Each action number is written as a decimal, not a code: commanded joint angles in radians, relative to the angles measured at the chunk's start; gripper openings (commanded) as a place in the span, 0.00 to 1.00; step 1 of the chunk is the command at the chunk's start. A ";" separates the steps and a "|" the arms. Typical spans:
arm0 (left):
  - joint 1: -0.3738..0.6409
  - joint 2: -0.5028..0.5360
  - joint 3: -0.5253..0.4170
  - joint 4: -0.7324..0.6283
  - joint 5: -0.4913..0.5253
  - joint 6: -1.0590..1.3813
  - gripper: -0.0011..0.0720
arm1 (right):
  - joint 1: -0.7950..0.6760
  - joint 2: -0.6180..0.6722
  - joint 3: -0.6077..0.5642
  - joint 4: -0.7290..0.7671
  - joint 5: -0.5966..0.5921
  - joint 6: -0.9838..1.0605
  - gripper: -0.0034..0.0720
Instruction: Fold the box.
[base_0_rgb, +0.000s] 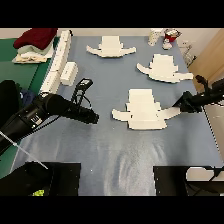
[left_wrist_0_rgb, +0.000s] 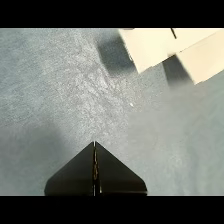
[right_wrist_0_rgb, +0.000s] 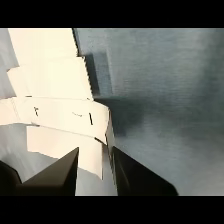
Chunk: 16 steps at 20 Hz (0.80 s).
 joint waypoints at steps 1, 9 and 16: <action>0.000 0.001 0.000 0.002 0.005 0.002 0.03 | 0.044 0.019 -0.041 -0.024 0.113 0.022 0.49; 0.000 0.001 0.000 -0.008 0.007 0.002 0.03 | 0.050 -0.107 0.026 -0.035 -0.026 -0.073 0.42; 0.000 0.001 0.000 -0.037 0.007 -0.005 0.03 | 0.157 -0.112 0.023 0.004 -0.081 -0.132 0.05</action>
